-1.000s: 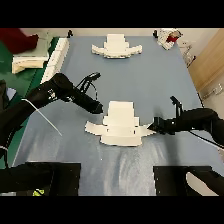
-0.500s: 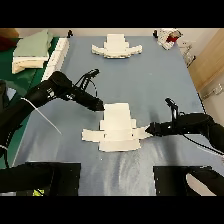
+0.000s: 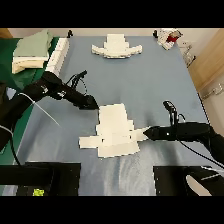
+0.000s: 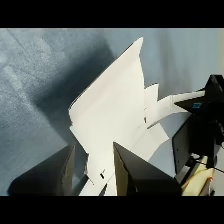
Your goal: Fold the box.
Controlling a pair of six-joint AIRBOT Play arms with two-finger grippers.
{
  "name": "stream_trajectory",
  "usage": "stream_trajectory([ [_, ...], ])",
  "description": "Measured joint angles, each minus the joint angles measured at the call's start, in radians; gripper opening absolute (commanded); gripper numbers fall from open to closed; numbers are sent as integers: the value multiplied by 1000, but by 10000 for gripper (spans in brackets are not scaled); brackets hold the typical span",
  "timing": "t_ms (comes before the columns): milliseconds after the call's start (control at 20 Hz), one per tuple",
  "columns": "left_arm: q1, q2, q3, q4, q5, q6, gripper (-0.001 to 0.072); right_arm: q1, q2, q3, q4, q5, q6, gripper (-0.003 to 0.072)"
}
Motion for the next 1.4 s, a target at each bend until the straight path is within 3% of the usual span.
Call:
stream_trajectory([
  [600,-6,-226,1,-125,-154,150,351,7,31,-18,4,23,14,4],
  [1150,-58,-282,36,-198,-185,271,349,7,31,-18,4,13,23,4],
  [1200,-60,-282,38,-198,-190,277,282,7,31,-18,4,8,23,4],
  [1250,-60,-283,39,-201,-193,284,94,7,31,-18,3,8,23,4],
  [1300,-60,-283,39,-200,-198,291,48,7,31,-18,3,8,23,4],
  [1400,-61,-283,40,-203,-216,313,48,7,31,-18,1,7,23,4],
])
